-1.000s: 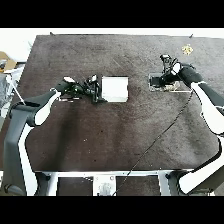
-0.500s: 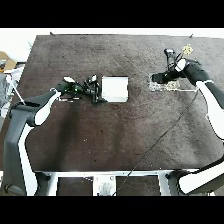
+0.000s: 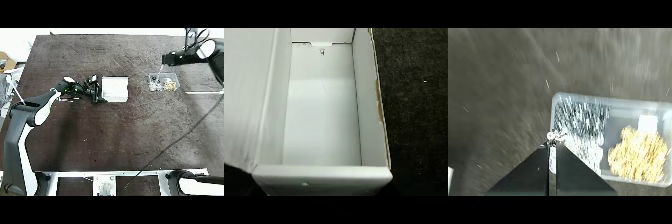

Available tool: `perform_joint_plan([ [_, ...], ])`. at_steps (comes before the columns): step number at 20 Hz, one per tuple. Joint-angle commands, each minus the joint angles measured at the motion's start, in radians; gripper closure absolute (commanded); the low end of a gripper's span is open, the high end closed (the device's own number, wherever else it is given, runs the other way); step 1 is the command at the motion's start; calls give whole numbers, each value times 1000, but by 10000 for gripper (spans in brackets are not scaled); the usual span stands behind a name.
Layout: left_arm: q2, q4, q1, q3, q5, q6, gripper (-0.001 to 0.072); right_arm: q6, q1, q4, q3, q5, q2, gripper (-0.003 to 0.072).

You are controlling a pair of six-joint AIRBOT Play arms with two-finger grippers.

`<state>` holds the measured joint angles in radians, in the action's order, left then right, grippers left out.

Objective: Fold the box and place the chain.

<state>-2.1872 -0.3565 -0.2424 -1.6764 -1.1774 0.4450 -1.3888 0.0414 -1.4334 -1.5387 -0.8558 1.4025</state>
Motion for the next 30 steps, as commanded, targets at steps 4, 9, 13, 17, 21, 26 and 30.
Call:
perform_joint_plan([
  [4, -1, 0, 0, 0, 0, 0, 355, 10, 101, -56, -1, 152, -264, 681],
  [9, -1, 0, 0, 0, 0, 0, 356, 68, 214, -71, -1, 368, -398, 680],
  [13, -1, 0, 0, 0, 0, 0, 356, 122, 308, -71, -1, 483, -430, 681],
  [17, -1, 0, 0, 0, 0, 1, 356, 116, 358, -46, 0, 428, -392, 681],
  [21, -1, 0, 0, 0, 0, 0, 356, 115, 426, -35, 0, 422, -297, 681],
  [26, -1, 0, 0, 0, 0, 0, 356, 109, 501, -31, 0, 414, -201, 681],
  [30, -1, 0, 0, 0, 0, 0, 356, 82, 513, -32, 0, 385, -120, 681],
])
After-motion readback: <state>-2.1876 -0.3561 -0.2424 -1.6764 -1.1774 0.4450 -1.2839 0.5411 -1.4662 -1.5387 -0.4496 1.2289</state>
